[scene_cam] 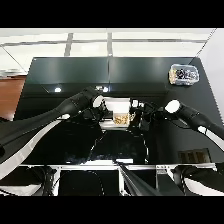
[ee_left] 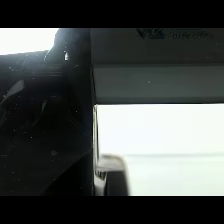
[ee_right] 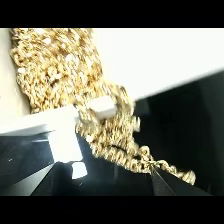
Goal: Fold the box and place the chain.
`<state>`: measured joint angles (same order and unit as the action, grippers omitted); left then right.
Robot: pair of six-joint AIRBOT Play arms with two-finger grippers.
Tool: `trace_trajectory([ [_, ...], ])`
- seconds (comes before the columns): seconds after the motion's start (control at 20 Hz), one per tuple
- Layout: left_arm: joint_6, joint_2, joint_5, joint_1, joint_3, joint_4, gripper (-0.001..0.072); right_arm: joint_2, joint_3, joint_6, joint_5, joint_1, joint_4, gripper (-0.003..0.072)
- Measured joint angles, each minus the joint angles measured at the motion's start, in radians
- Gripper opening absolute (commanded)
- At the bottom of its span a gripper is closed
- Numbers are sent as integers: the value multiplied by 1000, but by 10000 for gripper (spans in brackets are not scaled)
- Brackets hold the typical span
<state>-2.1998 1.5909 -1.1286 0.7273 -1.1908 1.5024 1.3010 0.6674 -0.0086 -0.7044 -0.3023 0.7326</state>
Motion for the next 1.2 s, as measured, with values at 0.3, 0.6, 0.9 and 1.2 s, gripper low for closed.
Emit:
trace_trajectory([
  [0.3,0,0,0,0,0,0,30,36,8,-119,17,2,-54,590],
  [0.6,0,0,1,0,0,0,30,43,8,-122,29,-11,-52,463],
  [0.9,0,0,1,0,0,0,30,29,8,-16,46,-27,2,12],
  [1.2,0,0,1,0,0,0,30,-149,13,388,-10,-8,265,12],
])
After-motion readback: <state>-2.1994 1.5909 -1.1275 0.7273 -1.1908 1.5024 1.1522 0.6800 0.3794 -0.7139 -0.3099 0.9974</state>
